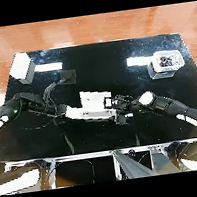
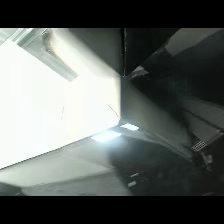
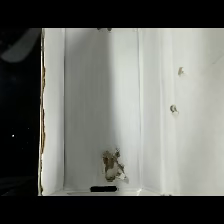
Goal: Fold the box and place the chain.
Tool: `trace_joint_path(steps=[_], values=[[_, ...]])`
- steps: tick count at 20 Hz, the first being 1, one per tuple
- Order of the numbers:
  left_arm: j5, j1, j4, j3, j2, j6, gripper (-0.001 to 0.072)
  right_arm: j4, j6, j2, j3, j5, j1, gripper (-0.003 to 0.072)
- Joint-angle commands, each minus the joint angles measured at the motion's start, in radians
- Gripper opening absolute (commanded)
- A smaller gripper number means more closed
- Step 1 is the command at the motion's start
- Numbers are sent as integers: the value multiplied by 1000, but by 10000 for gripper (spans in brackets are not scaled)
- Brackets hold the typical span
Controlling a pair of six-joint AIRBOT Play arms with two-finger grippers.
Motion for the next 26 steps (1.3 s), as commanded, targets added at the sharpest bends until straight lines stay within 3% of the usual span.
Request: trace_joint_path(steps=[1,3,5,6,7,13,17,19,26], values=[[-4,-39,-31,1,-10,-5,46,1,0,0,0,0,0,620],[39,-32,-19,16,-10,-4,248,0,0,0,0,0,0,620],[63,-19,-1,30,-10,-3,368,1,1,0,0,0,0,620],[72,-16,-7,35,-10,0,486,1,0,0,0,0,0,620],[89,-16,-6,42,-10,0,550,1,1,0,0,0,0,620],[188,-18,-11,121,5,-1,571,1,1,0,0,0,0,620],[189,-39,-74,140,15,0,573,1,1,0,0,0,1,620],[185,-76,-74,140,14,0,635,1,1,0,0,0,1,620],[171,-125,-74,152,15,-1,635,1,0,0,0,0,0,619]])
